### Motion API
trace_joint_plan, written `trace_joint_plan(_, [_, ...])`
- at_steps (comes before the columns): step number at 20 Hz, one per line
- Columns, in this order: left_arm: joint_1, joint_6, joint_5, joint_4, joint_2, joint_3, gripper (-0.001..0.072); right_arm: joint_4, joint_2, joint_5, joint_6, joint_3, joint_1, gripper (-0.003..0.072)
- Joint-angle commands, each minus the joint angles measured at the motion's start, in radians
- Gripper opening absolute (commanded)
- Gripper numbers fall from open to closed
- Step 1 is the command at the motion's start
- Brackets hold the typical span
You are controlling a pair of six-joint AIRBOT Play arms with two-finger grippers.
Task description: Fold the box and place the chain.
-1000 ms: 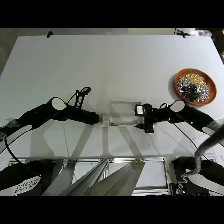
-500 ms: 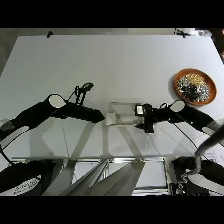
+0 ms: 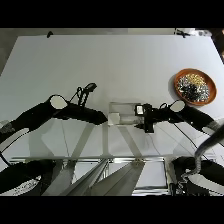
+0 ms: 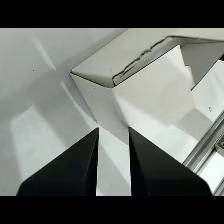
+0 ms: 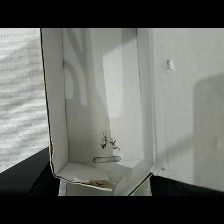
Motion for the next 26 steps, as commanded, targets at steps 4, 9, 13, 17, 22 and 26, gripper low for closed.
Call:
trace_joint_plan(4, [-0.003,0.0,-0.002,-0.005,0.013,0.001,0.0215,0.0,0.0,0.0,0.0,0.0,0.0,0.0235])
trace_joint_plan(9, [-0.021,-0.002,-0.005,-0.032,0.013,0.001,0.0458,0.0,0.0,0.0,0.0,0.0,0.0,0.0235])
trace_joint_plan(13, [-0.042,-0.035,0.021,-0.024,0.011,0.001,0.0556,0.0,0.0,0.0,0.0,0.0,0.0,0.0235])
trace_joint_plan(17, [-0.054,-0.136,0.078,0.04,0.011,0.001,0.0555,0.0,0.0,0.0,0.0,0.0,0.0,0.0235])
trace_joint_plan(22, [-0.076,-0.298,0.091,0.166,0.011,0.042,0.0555,0.0,0.0,0.0,0.0,0.0,0.0,0.0235])
trace_joint_plan(26, [-0.112,-0.509,0.039,0.322,-0.02,0.13,0.0555,0.0,0.0,0.0,0.0,0.0,0.0,0.0235])
